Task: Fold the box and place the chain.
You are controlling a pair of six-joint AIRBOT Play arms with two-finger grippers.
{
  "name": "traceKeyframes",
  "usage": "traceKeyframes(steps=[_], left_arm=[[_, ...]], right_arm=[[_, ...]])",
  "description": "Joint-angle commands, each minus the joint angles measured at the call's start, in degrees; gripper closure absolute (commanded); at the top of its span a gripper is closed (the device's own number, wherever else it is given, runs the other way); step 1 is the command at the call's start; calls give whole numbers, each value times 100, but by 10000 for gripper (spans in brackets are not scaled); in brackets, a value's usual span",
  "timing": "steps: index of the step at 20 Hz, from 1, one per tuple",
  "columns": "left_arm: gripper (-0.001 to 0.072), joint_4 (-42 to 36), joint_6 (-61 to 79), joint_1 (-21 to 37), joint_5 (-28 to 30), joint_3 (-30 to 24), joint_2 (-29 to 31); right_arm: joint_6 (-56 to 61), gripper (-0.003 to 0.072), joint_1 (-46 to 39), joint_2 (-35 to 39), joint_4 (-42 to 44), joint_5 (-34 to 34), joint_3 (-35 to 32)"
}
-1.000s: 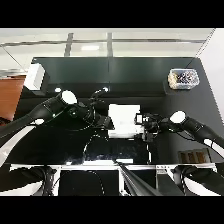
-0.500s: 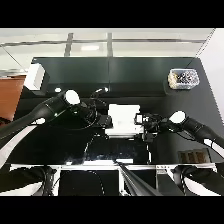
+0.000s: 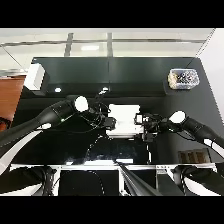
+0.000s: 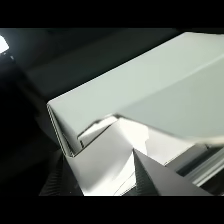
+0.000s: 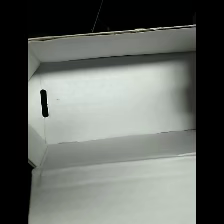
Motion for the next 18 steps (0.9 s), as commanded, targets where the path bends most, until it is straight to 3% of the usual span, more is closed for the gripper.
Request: traceKeyframes(steps=[1, 3, 7, 13, 18], left_arm=[[244, 323, -505, -122, 81, 48, 0], [358, 319, -564, -151, 133, 52, 0], [358, 387, -686, -271, 140, 173, -2], [358, 1497, -1888, -627, 72, 437, -37], [358, 2299, -2671, -916, -337, 632, -273]], right_arm=[[0, 613, 0, 0, -2, 4, -2], [0, 613, 0, 0, -2, 2, -2], [0, 614, 0, 0, -2, 2, -2], [0, 613, 0, 0, -2, 2, -2], [0, 613, 0, 0, -2, 2, -2]])
